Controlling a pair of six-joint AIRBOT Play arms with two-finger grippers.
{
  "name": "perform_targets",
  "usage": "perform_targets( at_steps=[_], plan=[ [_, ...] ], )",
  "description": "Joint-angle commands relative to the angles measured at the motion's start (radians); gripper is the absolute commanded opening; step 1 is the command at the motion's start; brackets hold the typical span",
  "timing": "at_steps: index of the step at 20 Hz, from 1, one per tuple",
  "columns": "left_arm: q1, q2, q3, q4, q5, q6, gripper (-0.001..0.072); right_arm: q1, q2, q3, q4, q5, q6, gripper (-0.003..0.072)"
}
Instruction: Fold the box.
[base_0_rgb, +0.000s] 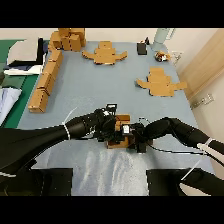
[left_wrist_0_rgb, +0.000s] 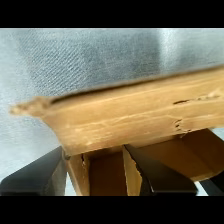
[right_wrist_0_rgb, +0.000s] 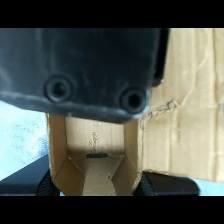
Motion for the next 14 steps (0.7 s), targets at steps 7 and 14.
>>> perform_targets(
  at_steps=[7, 14],
  plan=[
    [0.038, 0.001, 0.063, 0.005, -0.138, 0.012, 0.0487, 0.0, 0.0, 0.0, 0.002, 0.0, 0.003, 0.0398],
    [0.041, -0.01, 0.068, 0.005, -0.161, 0.011, 0.0485, 0.0, 0.0, 0.0, 0.002, 0.0, 0.003, 0.0398]
  ],
)
